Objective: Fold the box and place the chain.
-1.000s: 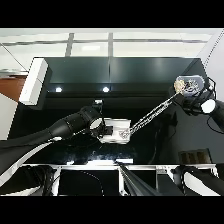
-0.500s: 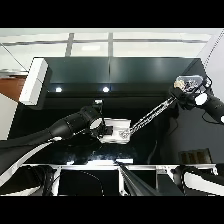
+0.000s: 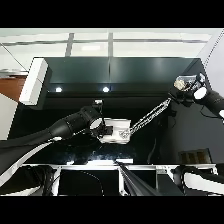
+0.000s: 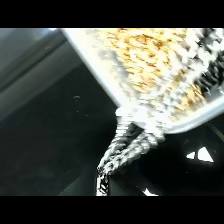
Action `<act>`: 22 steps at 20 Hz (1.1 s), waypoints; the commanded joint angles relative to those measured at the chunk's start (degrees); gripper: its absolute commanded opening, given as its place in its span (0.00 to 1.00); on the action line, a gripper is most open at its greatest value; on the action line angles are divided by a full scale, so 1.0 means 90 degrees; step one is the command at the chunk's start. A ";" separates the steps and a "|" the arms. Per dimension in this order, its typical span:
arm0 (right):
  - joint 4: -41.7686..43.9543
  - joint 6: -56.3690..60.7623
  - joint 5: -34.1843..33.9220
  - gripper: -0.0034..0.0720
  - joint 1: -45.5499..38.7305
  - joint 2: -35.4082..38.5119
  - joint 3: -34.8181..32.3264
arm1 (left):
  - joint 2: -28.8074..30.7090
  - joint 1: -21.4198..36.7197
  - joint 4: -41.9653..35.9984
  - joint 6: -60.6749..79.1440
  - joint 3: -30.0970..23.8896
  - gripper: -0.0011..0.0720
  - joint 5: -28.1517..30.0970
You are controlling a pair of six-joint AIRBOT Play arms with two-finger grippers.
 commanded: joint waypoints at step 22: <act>0.3174 -0.2973 0.5513 0.10 0.1292 0.4563 0.0986 | -0.0002 0.0000 0.0002 0.0000 0.0000 0.06 -0.0002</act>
